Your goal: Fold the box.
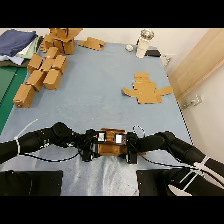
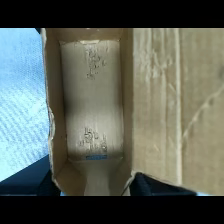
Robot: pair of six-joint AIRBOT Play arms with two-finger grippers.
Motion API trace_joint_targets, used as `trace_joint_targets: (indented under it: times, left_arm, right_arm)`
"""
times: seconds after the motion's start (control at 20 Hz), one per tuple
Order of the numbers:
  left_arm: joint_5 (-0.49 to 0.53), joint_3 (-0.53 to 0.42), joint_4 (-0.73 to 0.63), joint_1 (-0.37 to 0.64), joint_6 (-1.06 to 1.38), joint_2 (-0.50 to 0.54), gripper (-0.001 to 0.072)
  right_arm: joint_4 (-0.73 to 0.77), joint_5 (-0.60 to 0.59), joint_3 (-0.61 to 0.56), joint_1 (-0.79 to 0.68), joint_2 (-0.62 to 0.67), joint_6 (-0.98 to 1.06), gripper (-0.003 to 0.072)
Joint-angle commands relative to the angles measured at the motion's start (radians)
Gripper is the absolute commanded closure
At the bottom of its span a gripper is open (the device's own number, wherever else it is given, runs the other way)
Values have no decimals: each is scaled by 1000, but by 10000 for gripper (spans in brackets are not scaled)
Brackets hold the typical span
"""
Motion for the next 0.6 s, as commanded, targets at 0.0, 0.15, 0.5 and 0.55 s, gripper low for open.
trace_joint_targets:
  times: [0.0, 0.15, 0.5, 0.55]
  left_arm:
    - [1, 1, 0, 1, 0, 0, 399]
    - [1, 1, 0, 1, 0, 0, 399]
    - [0, 1, 0, 1, 0, 0, 399]
    - [0, 1, 0, 1, 0, 0, 399]
  right_arm:
    - [0, 0, 0, 0, 0, 0, 197]
    - [0, 0, 0, 0, 0, 0, 198]
    - [24, -124, 31, 0, 24, 16, -34]
    - [6, -127, 36, 0, 43, 39, -34]
